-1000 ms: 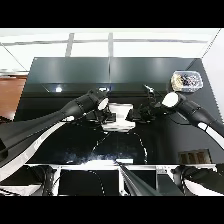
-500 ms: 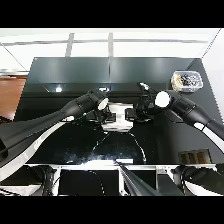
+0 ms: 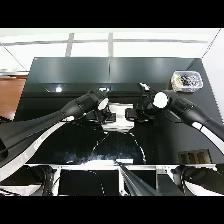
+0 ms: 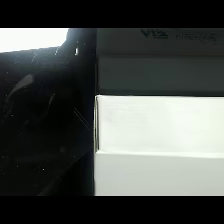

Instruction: Fold the box and place the chain.

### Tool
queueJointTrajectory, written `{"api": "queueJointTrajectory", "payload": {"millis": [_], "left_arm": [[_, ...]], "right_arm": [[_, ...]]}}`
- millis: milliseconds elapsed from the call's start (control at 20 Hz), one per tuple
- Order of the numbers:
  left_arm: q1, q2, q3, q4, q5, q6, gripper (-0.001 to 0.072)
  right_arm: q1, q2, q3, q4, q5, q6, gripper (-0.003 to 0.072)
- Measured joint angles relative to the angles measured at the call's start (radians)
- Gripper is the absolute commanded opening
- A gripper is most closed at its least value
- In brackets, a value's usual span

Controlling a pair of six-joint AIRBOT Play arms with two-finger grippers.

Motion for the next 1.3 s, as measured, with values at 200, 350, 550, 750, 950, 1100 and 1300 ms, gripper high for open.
{"api": "queueJointTrajectory", "payload": {"millis": [200,350,550,750,950,1100,1300], "left_arm": [[0.0,0.0,0.0,0.0,0.0,0.0,0.0027],[0.0,0.0,0.0,0.0,0.0,0.0,0.0027],[0.0,0.0,0.0,0.0,0.0,0.0,0.0027],[0.0,0.0,0.0,0.0,0.0,0.0,0.0027],[0.0,0.0,0.0,0.0,0.0,0.0,0.0027],[0.0,0.0,0.0,0.0,0.0,0.0,0.0027],[0.0,0.0,0.0,-0.001,0.001,0.0,0.0027]], "right_arm": [[0.033,-0.021,0.0,-0.019,-0.026,0.039,0.0431],[0.06,-0.029,0.0,-0.068,-0.034,0.105,0.043],[0.087,-0.038,0.009,-0.123,-0.018,0.192,0.0422],[0.109,-0.071,0.07,-0.186,0.049,0.245,0.0422],[0.147,-0.125,0.135,-0.263,0.126,0.296,0.0422],[0.162,-0.158,0.153,-0.298,0.153,0.338,0.0257],[0.169,-0.186,0.162,-0.309,0.166,0.367,0.019]]}}
